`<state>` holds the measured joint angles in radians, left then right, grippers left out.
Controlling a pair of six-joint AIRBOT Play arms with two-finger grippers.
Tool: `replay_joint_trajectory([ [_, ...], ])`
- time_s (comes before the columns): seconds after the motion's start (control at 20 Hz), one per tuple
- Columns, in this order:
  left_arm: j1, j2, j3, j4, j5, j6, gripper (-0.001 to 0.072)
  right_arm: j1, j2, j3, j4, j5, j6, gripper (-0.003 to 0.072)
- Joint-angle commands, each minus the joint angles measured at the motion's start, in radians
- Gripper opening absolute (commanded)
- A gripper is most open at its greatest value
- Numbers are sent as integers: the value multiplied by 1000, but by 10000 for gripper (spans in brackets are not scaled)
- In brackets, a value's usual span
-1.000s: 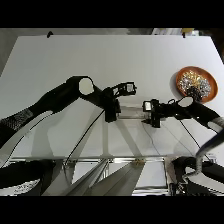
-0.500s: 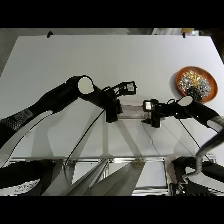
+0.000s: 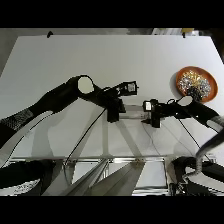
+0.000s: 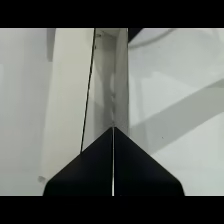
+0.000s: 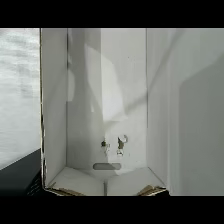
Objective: Fold the box and place the chain.
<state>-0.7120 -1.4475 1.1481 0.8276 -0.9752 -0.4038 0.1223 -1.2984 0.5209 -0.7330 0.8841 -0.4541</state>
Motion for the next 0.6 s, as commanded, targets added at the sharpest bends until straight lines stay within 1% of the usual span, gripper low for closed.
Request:
replay_joint_trajectory([
  [0.0,0,0,0,-25,45,27,5,-1,2,1,-31,21,0,332],
  [0.3,0,-2,0,-23,89,44,5,-1,2,1,-30,32,0,338],
  [0.55,1,-27,0,-22,200,41,5,-1,2,1,-30,32,4,338],
])
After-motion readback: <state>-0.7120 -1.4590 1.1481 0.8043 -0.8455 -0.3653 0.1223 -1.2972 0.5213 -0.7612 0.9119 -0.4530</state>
